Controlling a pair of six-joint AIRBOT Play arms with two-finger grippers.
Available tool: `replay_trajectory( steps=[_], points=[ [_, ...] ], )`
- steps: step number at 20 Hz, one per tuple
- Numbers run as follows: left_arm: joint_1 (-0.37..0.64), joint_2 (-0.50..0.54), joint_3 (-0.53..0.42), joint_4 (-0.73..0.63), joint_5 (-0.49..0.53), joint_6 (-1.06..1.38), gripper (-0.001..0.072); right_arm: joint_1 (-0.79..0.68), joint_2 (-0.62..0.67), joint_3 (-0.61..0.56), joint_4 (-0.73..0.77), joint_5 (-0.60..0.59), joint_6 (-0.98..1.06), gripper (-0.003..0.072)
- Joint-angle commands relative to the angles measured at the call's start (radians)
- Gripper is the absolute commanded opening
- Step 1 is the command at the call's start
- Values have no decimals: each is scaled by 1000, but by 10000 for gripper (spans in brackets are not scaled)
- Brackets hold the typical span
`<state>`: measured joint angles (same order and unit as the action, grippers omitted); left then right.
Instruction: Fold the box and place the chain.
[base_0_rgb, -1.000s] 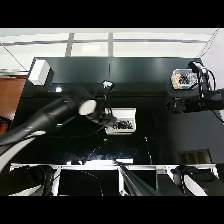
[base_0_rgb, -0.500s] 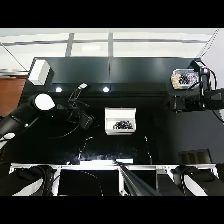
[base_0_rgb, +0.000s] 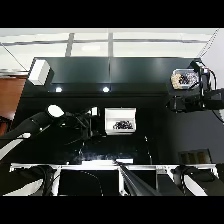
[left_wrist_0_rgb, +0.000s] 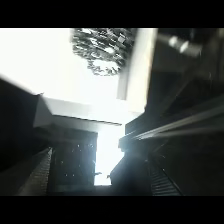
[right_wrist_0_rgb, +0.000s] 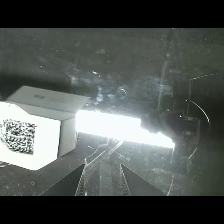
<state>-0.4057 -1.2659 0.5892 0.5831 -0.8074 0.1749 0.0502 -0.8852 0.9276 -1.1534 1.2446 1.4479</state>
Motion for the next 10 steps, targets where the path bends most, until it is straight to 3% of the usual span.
replay_trajectory(
  steps=[1,10],
  points=[
    [-25,-39,8,-19,56,125,716,0,0,0,0,1,0,274],
    [-28,-68,52,-128,35,109,710,0,0,0,4,-11,0,274]
  ],
)
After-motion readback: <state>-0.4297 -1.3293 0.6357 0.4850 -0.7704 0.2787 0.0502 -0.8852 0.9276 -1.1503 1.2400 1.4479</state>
